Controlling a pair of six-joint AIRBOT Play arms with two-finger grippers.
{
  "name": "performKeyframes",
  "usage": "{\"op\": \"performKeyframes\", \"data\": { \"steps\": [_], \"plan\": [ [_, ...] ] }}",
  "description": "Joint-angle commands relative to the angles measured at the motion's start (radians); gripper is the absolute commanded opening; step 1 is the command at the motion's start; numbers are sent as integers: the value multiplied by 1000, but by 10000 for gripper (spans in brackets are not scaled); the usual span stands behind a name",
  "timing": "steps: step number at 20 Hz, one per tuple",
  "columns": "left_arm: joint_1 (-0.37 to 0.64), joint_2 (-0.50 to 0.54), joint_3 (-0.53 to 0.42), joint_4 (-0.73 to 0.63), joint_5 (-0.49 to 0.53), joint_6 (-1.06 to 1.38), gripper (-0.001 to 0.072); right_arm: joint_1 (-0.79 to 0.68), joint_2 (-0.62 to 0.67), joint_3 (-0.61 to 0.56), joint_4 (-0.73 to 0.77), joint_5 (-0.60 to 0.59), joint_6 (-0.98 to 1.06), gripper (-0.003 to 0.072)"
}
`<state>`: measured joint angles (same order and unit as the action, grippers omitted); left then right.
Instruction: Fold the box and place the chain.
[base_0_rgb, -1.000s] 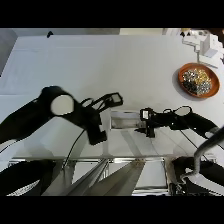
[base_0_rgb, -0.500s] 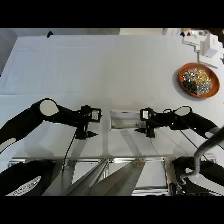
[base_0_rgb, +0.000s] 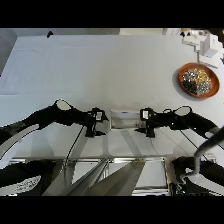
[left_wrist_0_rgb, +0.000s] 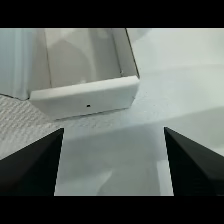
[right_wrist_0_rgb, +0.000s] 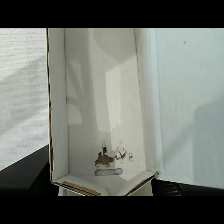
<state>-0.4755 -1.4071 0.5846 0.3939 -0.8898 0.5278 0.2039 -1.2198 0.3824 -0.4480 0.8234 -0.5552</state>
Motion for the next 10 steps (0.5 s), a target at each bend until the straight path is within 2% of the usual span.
{"op": "performKeyframes", "data": {
  "steps": [1,6,10],
  "plan": [
    [0,-17,0,-119,19,67,702,0,0,1,0,0,0,296],
    [-2,-19,0,-132,32,98,702,0,0,1,0,0,0,296],
    [-46,-21,0,-145,53,100,702,0,0,1,0,0,0,296]
  ]
}}
